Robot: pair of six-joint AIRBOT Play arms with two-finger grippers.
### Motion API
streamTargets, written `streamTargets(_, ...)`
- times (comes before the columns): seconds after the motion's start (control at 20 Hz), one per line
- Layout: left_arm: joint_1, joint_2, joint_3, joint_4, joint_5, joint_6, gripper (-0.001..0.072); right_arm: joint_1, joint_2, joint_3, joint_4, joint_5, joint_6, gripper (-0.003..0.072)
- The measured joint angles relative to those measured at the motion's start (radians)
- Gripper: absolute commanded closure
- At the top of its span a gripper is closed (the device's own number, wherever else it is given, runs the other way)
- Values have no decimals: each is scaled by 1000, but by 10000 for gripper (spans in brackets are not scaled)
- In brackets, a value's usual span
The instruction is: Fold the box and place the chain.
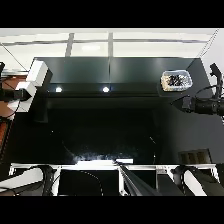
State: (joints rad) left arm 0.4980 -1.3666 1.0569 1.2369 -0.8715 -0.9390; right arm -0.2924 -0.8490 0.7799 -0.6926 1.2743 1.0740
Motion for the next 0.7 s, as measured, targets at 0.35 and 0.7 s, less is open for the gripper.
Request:
streamTargets(0.35, -17, -198, 137, -26, 52, 49, 417, 0, 0, 0, 0, -1, 9, 677)
streamTargets(0.7, -24, -230, 207, -24, 35, 13, -1, 1, 0, 0, 0, -2, 16, 677)
